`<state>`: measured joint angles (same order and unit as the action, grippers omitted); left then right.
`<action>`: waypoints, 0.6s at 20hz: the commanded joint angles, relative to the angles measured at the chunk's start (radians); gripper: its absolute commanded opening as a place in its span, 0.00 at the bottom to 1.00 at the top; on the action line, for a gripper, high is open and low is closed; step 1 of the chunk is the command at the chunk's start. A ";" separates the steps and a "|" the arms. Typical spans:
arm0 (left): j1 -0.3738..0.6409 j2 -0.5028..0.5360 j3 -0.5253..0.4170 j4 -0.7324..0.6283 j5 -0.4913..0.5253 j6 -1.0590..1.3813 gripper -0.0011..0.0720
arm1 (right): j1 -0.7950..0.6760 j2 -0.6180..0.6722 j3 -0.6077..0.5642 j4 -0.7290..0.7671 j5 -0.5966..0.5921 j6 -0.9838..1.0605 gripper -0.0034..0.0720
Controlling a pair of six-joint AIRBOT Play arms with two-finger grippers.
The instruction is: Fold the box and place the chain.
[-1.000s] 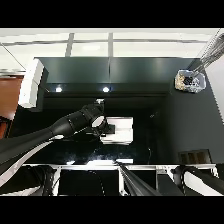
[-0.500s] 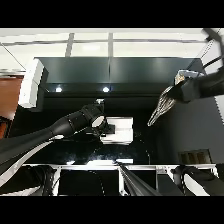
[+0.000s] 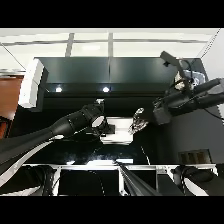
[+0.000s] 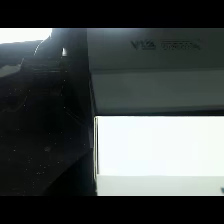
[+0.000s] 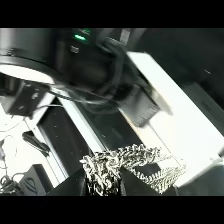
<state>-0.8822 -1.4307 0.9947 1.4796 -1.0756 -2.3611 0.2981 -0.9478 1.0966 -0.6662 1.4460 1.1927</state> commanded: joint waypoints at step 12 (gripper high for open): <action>0.001 0.000 0.000 0.000 0.000 0.000 0.05 | 0.184 -0.050 -0.308 -0.043 -0.377 0.046 0.06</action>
<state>-0.8822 -1.4307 0.9947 1.4796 -1.0756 -2.3608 0.4694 -0.9943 0.8677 -0.6880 1.1320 1.2179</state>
